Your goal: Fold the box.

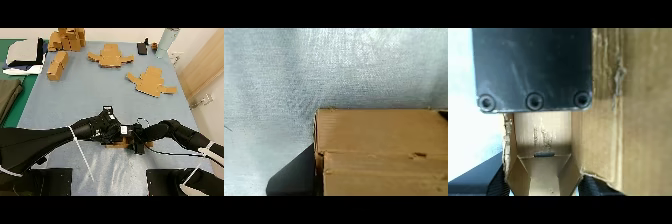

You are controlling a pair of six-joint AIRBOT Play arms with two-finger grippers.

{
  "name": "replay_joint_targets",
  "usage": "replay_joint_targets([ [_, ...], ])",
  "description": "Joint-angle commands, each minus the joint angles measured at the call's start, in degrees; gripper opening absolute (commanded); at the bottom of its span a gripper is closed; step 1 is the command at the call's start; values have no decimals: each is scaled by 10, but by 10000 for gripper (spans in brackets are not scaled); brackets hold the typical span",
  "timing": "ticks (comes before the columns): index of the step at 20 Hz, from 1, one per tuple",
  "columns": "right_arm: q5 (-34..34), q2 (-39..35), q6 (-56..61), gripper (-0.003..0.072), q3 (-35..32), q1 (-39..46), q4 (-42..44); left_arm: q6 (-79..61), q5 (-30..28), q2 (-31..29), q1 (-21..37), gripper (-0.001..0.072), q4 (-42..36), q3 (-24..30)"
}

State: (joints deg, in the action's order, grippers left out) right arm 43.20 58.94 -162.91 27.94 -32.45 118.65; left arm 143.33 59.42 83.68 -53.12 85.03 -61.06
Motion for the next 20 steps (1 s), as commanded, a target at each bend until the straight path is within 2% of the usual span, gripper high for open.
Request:
replay_joint_targets([
  [1,-1,0,-2,530,0,0,1,-10,-22,0,-1,17,-3,-1],
  [6,-1,0,-2,530,0,0,1,-10,-22,0,-1,20,-14,-1],
  [7,-1,0,-2,530,0,0,1,-10,-22,0,-1,190,-16,-1],
  [8,-1,0,-2,530,0,0,1,-9,-22,0,-1,397,-21,-1],
  [9,-1,0,-2,530,0,0,1,-9,-22,0,1,430,-29,-1],
  [14,-1,0,-2,530,0,0,1,-21,18,-2,13,431,-91,-5],
  [16,-1,0,-2,530,0,0,1,-56,54,-2,29,431,-116,-20],
  [20,-1,0,-2,530,0,0,1,-80,113,-3,70,431,-118,-66],
])
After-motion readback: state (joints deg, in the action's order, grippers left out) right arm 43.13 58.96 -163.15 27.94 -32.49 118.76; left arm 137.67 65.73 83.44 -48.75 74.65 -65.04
